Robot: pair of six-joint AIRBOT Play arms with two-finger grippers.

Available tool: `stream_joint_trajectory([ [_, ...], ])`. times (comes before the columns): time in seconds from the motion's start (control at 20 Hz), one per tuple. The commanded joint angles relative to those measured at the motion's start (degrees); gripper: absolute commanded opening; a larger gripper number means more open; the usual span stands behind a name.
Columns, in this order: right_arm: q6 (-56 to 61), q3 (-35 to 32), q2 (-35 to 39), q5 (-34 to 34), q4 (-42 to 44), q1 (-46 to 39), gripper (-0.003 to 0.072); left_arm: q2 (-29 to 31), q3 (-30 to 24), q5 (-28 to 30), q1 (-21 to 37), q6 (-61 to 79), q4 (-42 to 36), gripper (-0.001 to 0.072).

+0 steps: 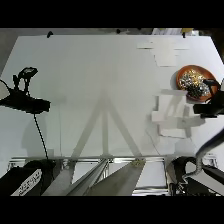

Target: Fold the box and place the chain.

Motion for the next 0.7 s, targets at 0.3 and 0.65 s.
stream_joint_trajectory([
  [0.3,6.2,-21.5,20.3,-26.2,25.6,27.8,0.0019,0.0,0.0,2.5,0.0,0.0,0.0,0.001],
  [0.65,11.6,-21.7,20.2,-33.2,25.5,41.1,0.002,0.0,0.0,3.0,0.0,0.1,-1.1,0.0011],
])
